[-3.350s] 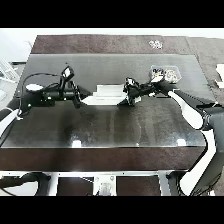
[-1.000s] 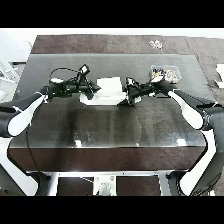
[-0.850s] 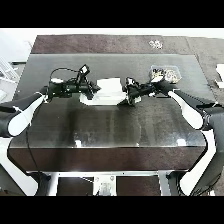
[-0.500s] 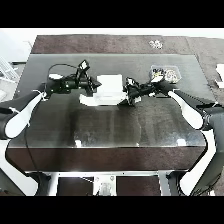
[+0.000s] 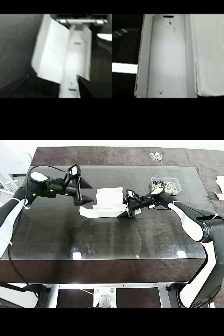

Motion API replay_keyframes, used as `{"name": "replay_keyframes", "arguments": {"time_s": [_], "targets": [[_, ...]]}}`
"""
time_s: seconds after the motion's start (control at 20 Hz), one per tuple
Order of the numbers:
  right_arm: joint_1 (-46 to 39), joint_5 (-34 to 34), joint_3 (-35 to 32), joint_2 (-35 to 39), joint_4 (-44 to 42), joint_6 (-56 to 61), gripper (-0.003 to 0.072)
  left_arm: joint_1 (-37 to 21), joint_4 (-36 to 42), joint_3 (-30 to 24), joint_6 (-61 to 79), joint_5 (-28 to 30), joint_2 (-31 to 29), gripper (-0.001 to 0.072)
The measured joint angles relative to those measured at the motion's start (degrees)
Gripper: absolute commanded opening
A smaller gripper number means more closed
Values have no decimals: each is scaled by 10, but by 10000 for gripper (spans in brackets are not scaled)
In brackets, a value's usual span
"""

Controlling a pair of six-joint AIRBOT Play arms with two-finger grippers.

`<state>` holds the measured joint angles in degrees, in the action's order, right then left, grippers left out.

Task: Fold the box and place the chain.

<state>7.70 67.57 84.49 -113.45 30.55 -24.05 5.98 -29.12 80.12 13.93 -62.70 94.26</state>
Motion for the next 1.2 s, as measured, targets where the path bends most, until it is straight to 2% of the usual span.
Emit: {"name": "replay_keyframes", "arguments": {"time_s": [0.2, 0.35, 0.7, 1.2], "targets": [[0, 0, 0, 0, 0, 0, 587, -4, -90, 0, -34, -34, -1, 671], [0, 0, 0, 0, 0, 0, 587, -5, -120, 0, -43, -43, 13, 671], [0, 0, 0, 0, 0, 0, 587, 7, -122, 0, -45, -44, 54, 671], [0, 0, 0, 0, 0, 0, 587, 34, -124, 0, -44, 10, 69, 672]]}}
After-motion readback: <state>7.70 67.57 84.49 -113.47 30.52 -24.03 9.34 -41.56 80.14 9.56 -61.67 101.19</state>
